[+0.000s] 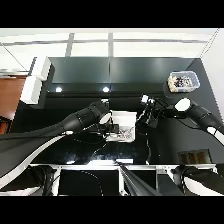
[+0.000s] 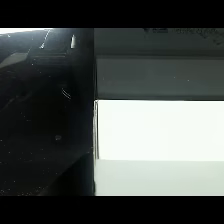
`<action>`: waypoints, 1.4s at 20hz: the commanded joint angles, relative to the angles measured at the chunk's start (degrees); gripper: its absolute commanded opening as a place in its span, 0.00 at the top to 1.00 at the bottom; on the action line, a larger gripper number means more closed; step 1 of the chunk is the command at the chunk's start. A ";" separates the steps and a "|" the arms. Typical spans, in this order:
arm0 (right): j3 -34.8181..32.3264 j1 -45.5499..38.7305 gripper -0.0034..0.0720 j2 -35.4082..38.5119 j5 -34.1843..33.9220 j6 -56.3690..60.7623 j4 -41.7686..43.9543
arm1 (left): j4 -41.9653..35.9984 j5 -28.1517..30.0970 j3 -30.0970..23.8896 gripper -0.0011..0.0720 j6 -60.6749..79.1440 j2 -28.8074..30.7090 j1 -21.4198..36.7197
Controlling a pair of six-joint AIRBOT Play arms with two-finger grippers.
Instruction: Fold the box and place the chain.
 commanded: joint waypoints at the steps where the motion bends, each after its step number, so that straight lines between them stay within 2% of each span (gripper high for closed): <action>1: 0.17 3.17 0.00 -0.55 -2.19 8.13 -6.84 | -0.13 0.04 0.00 0.95 0.00 0.00 0.02; 7: 0.17 6.58 0.00 -1.27 -5.99 10.05 -8.79 | -0.13 -0.02 0.00 0.95 0.00 0.00 0.02; 12: 0.17 5.51 0.00 -1.31 -3.54 10.43 -9.07 | -0.13 0.04 0.00 0.95 0.00 0.00 0.02; 13: 0.17 5.31 0.11 -1.31 -2.51 10.43 -9.51 | -0.13 0.07 0.00 0.95 0.00 0.00 0.02; 14: 0.17 4.94 0.27 -1.31 -1.55 10.43 -9.60 | -0.13 0.07 0.00 0.95 0.00 0.00 0.02; 15: 0.17 4.85 0.37 -1.31 -1.27 10.43 -9.64 | -0.13 0.04 0.00 0.95 0.00 0.00 0.02; 16: 0.17 4.76 0.53 -1.31 -1.16 10.45 -9.42 | -0.13 0.04 0.00 0.95 0.00 0.00 0.02; 17: 0.17 4.76 0.78 -1.31 -1.14 10.75 -9.38 | -0.13 0.04 0.00 0.95 0.00 0.00 0.02; 18: 0.17 4.76 0.95 -1.31 -1.07 10.86 -9.38 | -0.13 0.04 0.00 0.95 0.00 0.00 0.02; 23: 0.17 4.76 0.95 0.37 1.57 13.31 -9.70 | -0.13 0.04 0.00 0.95 0.00 0.00 0.02; 26: 0.17 4.63 0.95 4.87 3.43 17.99 -11.56 | -0.13 0.04 0.00 0.95 -0.02 0.00 0.02; 28: 0.79 3.91 0.95 9.44 6.97 22.80 -12.04 | -0.13 0.04 0.00 0.95 0.00 0.00 0.02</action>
